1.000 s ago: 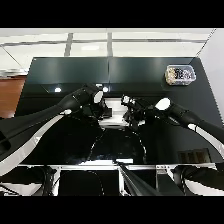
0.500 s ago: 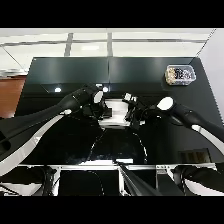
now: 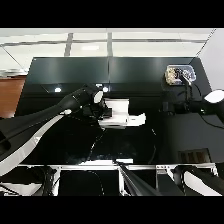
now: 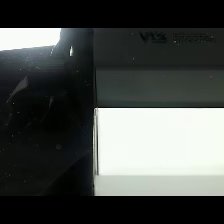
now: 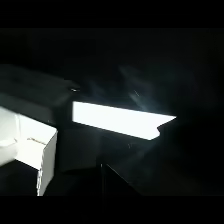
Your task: Fold the box and place the chain.
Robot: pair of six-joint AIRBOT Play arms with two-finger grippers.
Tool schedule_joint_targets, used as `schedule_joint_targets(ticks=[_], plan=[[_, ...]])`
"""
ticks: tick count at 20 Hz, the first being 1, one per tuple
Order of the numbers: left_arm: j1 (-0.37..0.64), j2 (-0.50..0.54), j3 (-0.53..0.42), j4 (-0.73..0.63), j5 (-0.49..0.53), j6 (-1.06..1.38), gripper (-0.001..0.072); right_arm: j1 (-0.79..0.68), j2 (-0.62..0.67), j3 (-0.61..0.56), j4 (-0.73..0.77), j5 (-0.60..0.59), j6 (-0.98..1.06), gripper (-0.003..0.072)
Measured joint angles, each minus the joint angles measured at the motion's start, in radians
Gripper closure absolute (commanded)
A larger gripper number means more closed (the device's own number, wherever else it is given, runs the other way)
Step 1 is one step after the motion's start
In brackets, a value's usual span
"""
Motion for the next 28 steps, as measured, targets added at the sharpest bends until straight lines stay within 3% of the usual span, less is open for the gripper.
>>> schedule_joint_targets(ticks=[3,8,16,17,18,19,26,27,28], plan=[[0.0,0.0,0.0,0.0,-0.001,0.0,0.0682,-0.003,-0.071,-0.061,0.089,0.008,0.025,0.0673],[0.0,0.0,0.0,0.0,-0.004,0.0,0.0681,0.137,-0.222,-0.085,0.222,-0.036,0.011,0.0673],[0.0,0.0,0.0,0.0,-0.006,0.0,0.0681,0.246,-0.285,-0.042,0.277,-0.024,-0.057,0.0671],[0.0,0.0,0.0,0.0,-0.006,0.0,0.0682,0.248,-0.287,-0.031,0.269,-0.005,-0.064,0.0602],[0.0,0.0,0.0,0.0,-0.006,0.0,0.0682,0.251,-0.288,-0.014,0.274,0.016,-0.072,0.029],[0.0,0.0,0.0,0.0,-0.006,0.0,0.0682,0.252,-0.288,0.0,0.277,0.035,-0.077,0.0128],[0.0,0.0,0.0,0.0,-0.006,0.0,0.0682,0.256,-0.289,0.109,0.296,0.131,-0.091,0.0128],[0.0,0.0,0.0,0.0,-0.006,0.0,0.0682,0.258,-0.289,0.117,0.303,0.142,-0.092,0.0149],[0.0,0.0,0.0,0.0,-0.006,0.0,0.0682,0.263,-0.289,0.123,0.313,0.15,-0.092,0.0218]])
